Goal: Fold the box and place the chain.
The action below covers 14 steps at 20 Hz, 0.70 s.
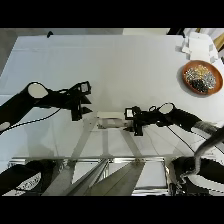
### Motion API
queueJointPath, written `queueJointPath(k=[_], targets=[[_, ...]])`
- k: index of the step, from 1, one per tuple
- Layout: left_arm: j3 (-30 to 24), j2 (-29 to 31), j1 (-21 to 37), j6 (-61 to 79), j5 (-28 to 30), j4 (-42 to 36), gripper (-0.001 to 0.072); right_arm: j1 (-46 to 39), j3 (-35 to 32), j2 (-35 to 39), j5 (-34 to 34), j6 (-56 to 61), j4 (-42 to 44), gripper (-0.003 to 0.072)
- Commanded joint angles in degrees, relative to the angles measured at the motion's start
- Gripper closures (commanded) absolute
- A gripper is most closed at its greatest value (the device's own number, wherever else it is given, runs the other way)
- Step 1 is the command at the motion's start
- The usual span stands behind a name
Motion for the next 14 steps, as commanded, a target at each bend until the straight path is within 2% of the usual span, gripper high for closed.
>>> queueJointPath(k=[1,4,8,10,12,14], targets=[[0.0,5.4,1.6,-4.4,-11.8,3.5,0.0708,0.0,0.0,0.0,-0.1,0.0,0.0,0.0386],[-0.3,5.8,1.5,-10.3,-18.3,-1.7,0.0708,0.0,0.0,0.0,-0.1,0.0,0.0,0.0386],[-3.7,5.7,1.4,-9.7,-21.5,-13.0,0.0703,0.0,0.0,0.0,-0.1,0.0,0.0,0.0386],[-4.5,4.8,-0.5,-9.7,-22.3,-16.9,0.0703,0.0,0.0,0.0,0.0,0.0,0.0,0.0386],[-4.5,3.3,-4.2,-9.7,-19.2,-17.8,0.0703,0.0,0.0,0.0,-0.1,0.0,0.0,0.0386],[-4.5,1.4,-8.5,-9.9,-11.7,-18.0,0.0704,0.0,0.0,0.0,-0.1,0.0,0.0,0.0386]])
